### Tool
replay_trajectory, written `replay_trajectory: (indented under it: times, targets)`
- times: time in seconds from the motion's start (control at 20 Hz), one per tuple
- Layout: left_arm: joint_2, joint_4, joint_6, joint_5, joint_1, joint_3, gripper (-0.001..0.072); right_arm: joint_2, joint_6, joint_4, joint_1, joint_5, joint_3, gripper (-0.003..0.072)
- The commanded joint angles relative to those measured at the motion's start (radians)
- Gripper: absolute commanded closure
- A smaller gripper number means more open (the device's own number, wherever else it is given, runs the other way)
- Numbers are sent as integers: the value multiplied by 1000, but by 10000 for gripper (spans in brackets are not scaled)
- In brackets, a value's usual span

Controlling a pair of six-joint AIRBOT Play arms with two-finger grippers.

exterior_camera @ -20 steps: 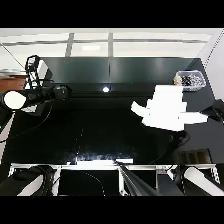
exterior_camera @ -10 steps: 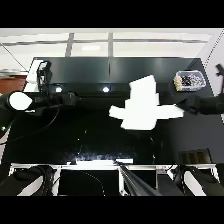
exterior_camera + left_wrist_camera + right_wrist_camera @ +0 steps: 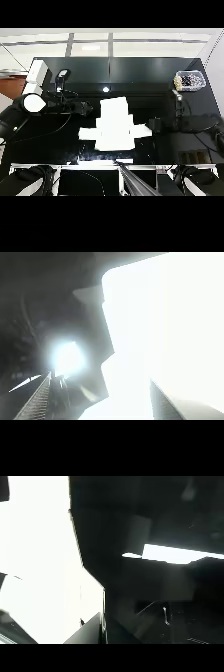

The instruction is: Fold the box and place the chain.

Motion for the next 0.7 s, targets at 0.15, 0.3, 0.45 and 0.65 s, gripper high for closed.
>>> replay_trajectory:
  times: [0.15,0.3,0.45,0.65]
  targets:
    - [-263,-506,402,-205,137,0,2,2,29,-27,121,118,-74,661]
    - [-398,-616,520,-350,226,0,2,2,35,-28,120,119,-74,661]
    - [-480,-614,560,-371,242,0,1,2,37,-28,120,119,-74,661]
    - [-579,-702,688,-395,200,1,1,2,42,-28,120,127,-74,661]
